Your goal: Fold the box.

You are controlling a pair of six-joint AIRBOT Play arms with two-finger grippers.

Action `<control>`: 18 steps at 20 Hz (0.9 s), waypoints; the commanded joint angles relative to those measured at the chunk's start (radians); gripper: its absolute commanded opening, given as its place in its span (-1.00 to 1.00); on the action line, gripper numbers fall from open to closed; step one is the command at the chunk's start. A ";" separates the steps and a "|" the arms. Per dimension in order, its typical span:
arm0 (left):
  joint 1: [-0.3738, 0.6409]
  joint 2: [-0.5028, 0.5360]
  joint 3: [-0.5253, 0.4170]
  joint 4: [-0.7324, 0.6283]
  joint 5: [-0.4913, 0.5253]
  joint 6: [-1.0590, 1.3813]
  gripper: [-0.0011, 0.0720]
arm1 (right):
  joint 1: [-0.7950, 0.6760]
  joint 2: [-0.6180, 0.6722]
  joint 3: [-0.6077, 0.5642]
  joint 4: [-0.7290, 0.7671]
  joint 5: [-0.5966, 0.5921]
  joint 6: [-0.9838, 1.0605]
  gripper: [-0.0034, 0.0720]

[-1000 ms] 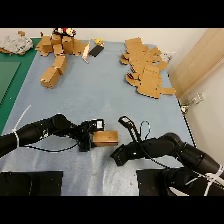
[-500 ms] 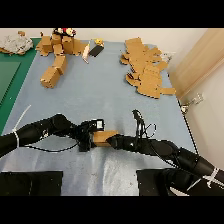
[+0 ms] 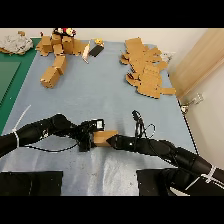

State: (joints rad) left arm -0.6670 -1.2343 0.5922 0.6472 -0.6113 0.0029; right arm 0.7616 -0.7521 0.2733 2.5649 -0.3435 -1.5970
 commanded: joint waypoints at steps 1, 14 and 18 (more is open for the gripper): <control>0.000 0.000 0.001 0.000 0.000 0.000 0.29 | 0.001 -0.024 -0.003 -0.003 -0.012 0.001 -0.90; 0.000 0.000 0.001 0.000 0.000 0.000 0.29 | -0.042 0.132 0.034 -0.245 -0.084 0.096 -0.90; 0.000 0.000 0.001 0.000 0.000 0.000 0.29 | -0.145 0.210 0.055 -0.741 -0.362 0.508 -0.90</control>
